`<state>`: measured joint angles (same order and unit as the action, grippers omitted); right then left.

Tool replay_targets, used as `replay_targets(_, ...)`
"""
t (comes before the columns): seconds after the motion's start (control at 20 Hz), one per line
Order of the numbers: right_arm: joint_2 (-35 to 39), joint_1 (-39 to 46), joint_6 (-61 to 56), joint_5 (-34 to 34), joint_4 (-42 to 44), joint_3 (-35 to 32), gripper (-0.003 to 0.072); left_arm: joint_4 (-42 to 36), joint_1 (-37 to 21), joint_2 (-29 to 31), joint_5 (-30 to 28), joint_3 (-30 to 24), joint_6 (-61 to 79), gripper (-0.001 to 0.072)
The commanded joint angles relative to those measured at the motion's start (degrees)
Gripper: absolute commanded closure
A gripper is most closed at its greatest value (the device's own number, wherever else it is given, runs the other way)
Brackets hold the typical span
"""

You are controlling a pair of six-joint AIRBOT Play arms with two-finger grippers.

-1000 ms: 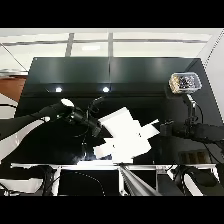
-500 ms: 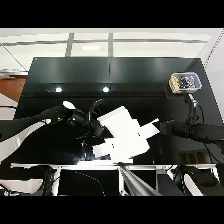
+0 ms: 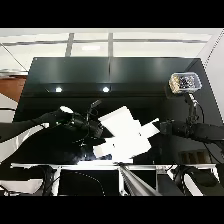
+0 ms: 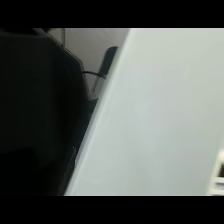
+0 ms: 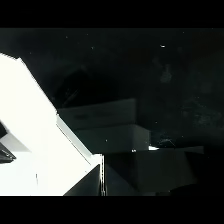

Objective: Fold the box and place the chain.

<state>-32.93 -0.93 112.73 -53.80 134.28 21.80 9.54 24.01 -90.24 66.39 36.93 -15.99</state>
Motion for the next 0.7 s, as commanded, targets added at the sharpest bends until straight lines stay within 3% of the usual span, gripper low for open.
replay_targets(0.0,0.02,-0.02,-0.33,-0.02,0.00,-0.02,0.0665,-0.63,0.96,0.00,0.90,-0.13,2.73,0.0362)
replay_targets(0.15,0.02,-0.02,-0.33,0.00,-0.02,-0.02,0.0665,-0.66,0.98,0.00,2.40,-0.02,3.98,0.0364)
replay_targets(0.35,0.02,-0.02,-0.33,-0.02,0.00,-0.02,0.0663,-0.63,0.94,0.00,1.01,0.02,3.82,0.0642)
replay_targets(0.4,0.02,-0.02,-0.31,-0.04,0.02,-0.02,0.0655,-0.39,0.70,0.00,1.20,0.26,3.80,0.0675)
replay_targets(0.45,0.02,0.04,-0.33,-0.07,-0.31,0.02,0.0419,0.24,0.48,0.02,1.57,0.68,3.72,0.0675)
replay_targets(0.5,0.02,0.46,-0.31,-0.52,-2.14,0.55,-0.0032,1.57,0.20,0.04,1.81,1.36,2.75,0.0676)
replay_targets(0.65,0.02,3.63,-0.39,-3.80,-10.93,5.92,-0.0006,10.03,-0.61,0.24,3.15,4.94,-1.44,0.0678)
